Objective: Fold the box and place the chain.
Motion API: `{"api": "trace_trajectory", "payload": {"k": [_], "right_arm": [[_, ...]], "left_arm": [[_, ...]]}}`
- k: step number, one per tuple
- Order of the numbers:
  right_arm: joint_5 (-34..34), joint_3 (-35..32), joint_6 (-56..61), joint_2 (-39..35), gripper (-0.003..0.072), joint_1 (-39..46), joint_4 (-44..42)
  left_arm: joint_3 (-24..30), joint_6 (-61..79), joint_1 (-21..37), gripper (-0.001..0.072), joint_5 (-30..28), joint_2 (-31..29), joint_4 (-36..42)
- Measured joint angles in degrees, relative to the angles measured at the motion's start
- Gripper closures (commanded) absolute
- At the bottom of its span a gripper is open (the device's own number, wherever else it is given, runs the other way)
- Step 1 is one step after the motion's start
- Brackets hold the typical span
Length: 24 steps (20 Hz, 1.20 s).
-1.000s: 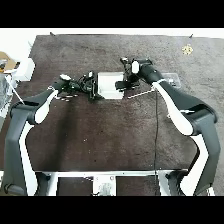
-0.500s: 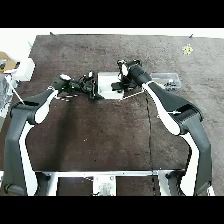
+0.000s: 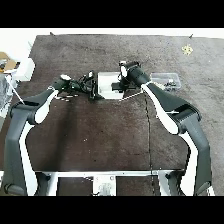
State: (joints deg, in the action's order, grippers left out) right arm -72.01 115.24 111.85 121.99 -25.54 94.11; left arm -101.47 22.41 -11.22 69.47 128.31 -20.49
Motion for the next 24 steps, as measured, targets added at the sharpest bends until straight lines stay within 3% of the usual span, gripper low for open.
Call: {"api": "trace_trajectory", "payload": {"k": [1,3,4,5,7,8,9,21,22,23,24], "right_arm": [[0.0,0.0,0.2,0.0,0.0666,0.0,0.0],[0.0,0.0,0.9,0.1,0.0665,0.0,0.0],[0.0,0.0,1.0,0.1,0.0626,0.0,0.0],[0.0,0.0,0.9,0.1,0.0513,0.0,0.1],[-0.1,0.0,0.8,0.1,0.0501,0.1,0.4],[-0.1,0.0,0.8,0.0,0.0259,0.1,0.4],[-0.5,0.0,0.7,-0.1,0.0179,0.2,0.6],[-2.3,0.0,-5.4,-4.9,0.0180,0.7,-1.4],[-2.5,0.1,-6.6,-5.9,0.0279,0.9,-1.5],[-2.7,0.1,-8.0,-7.0,0.0447,1.4,-1.3],[-2.9,0.1,-9.5,-8.2,0.0478,2.0,-1.3]], "left_arm": [[0.0,0.0,0.0,0.0361,0.0,0.0,0.0],[0.0,-0.1,0.0,0.0361,0.0,0.0,0.0],[0.0,-0.1,0.0,0.0360,0.0,0.0,0.0],[0.0,-0.1,0.0,0.0360,0.0,0.0,0.0],[0.0,0.0,0.0,0.0361,0.0,0.0,0.0],[0.0,0.0,0.0,0.0361,0.0,0.0,0.0],[0.0,0.0,0.0,0.0360,0.0,0.0,0.0],[0.0,0.1,0.0,0.0360,0.0,0.0,0.0],[0.0,0.1,0.0,0.0360,0.0,0.0,0.0],[0.0,0.1,0.0,0.0360,0.0,0.0,0.0],[0.0,0.1,0.0,0.0360,0.0,0.0,0.0]]}}
